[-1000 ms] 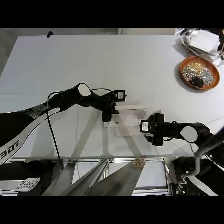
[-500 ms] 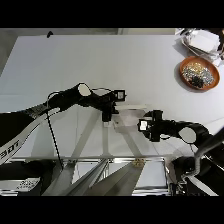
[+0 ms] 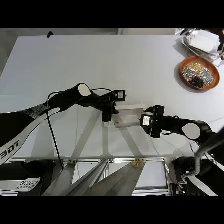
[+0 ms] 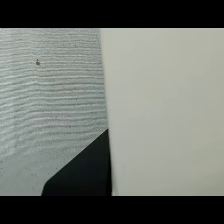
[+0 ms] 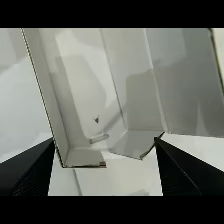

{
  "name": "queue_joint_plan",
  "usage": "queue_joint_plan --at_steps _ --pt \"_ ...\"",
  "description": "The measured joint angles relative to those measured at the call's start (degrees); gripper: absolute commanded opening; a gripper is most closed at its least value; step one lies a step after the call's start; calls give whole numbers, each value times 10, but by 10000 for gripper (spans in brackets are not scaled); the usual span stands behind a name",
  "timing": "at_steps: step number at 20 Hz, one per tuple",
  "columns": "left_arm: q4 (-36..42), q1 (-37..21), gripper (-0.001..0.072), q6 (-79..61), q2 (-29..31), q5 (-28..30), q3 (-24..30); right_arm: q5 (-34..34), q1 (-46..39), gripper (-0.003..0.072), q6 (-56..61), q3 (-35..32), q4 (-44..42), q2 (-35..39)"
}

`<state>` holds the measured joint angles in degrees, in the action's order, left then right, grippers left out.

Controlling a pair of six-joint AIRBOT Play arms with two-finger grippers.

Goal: Fold the box and place the chain.

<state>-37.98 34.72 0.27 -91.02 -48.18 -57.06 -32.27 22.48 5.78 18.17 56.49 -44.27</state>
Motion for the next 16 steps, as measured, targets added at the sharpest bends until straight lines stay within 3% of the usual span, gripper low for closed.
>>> queue_joint_plan --at_steps 16 --pt "0 0 12 0 0 0 0 -26 -83 678 -159 7 -129 -42"
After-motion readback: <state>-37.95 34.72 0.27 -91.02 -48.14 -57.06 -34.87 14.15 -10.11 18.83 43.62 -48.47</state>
